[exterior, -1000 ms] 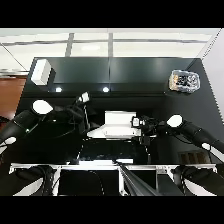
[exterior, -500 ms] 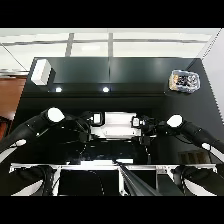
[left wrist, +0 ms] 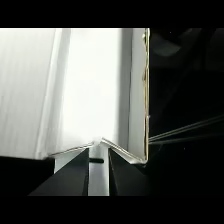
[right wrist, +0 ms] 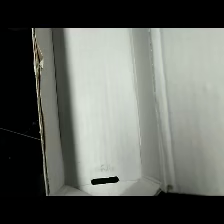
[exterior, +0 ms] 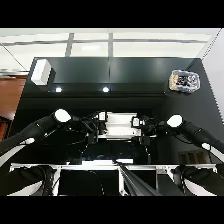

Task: Fold the box and place the chain.

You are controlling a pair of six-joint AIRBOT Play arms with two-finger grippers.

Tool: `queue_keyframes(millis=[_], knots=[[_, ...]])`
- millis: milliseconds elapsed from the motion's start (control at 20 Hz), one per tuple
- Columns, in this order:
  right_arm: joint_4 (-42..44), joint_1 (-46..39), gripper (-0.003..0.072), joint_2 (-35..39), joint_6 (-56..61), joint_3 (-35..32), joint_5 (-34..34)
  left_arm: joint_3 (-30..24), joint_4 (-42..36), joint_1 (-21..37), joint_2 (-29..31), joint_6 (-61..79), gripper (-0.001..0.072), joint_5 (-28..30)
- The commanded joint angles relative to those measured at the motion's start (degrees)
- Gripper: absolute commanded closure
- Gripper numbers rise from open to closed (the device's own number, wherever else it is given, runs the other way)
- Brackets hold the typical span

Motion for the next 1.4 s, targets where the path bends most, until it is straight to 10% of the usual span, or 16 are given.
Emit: queue_keyframes(millis=[0,350,500,600,700,800,1150,1350], knots=[[0.0,0.0,0.0209,0.0,0.0,0.0,0.0,0.0,-5.2,-0.7,-1.9,1.0,0.0556,0.2],[0.0,0.0,0.021,0.0,0.0,0.0,0.0,0.2,-5.8,-0.8,-3.9,1.1,0.0551,0.1],[0.0,0.0,0.021,0.0,0.0,0.0,0.0,0.2,-5.8,-0.7,-3.9,1.1,0.0246,0.4],[0.0,0.0,0.021,0.0,0.0,0.0,0.0,0.2,-5.5,-0.7,-3.9,1.1,0.0499,0.3],[0.0,0.0,0.021,0.0,0.0,0.0,0.0,0.2,-5.5,-0.7,-3.9,1.1,0.0343,0.1],[0.0,0.0,0.021,0.0,0.0,0.0,0.0,0.9,-2.4,-0.5,-3.3,0.7,0.0672,-0.8],[0.0,0.0,0.021,0.0,0.0,0.0,0.0,3.1,28.5,12.9,12.4,-43.9,0.0683,-8.7],[0.0,0.0,0.0209,0.0,0.0,0.0,0.0,1.7,29.7,25.4,14.4,-72.5,0.0683,-14.5]])
